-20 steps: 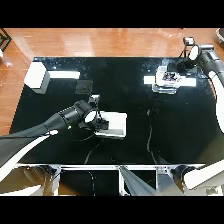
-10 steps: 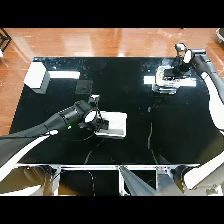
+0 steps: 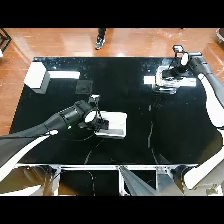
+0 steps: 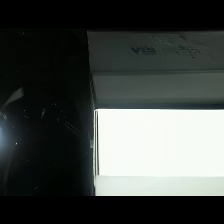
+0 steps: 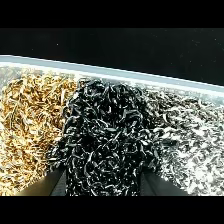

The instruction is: Fold the box and place the chain.

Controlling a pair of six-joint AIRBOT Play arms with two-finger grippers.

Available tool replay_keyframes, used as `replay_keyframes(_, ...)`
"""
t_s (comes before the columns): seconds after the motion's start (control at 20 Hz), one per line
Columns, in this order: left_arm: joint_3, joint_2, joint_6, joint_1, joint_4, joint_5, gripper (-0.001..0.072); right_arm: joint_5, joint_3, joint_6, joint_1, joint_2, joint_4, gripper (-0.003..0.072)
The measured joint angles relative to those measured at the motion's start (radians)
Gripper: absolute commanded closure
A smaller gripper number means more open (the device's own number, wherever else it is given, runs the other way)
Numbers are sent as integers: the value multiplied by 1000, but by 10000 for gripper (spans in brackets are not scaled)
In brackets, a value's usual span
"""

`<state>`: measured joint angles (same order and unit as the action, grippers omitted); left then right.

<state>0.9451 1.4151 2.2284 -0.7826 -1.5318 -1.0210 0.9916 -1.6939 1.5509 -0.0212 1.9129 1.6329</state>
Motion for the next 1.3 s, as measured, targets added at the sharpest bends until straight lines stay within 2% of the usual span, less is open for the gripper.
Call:
replay_keyframes(0.15, 0, 0, 0, 0, 0, 0, 688, -3, 0, 0, 0, 2, 3, 219)
replay_keyframes(0.2, 0, 0, 0, 0, 0, 0, 688, -3, 0, 0, 0, 2, 4, 281)
replay_keyframes(0.25, 0, 0, 0, 0, 0, 0, 688, -3, 0, 0, 0, 2, 6, 514)
replay_keyframes(0.3, 0, 0, 0, 0, 0, 0, 689, -6, 0, 0, 0, 2, 10, 669)
replay_keyframes(0.7, 0, 0, 0, 0, 0, 0, 688, 31, 0, 15, -3, -51, 29, 664)
replay_keyframes(1.3, 0, 0, 0, 0, 0, -2, 688, 60, 0, 23, -3, -342, 34, 665)
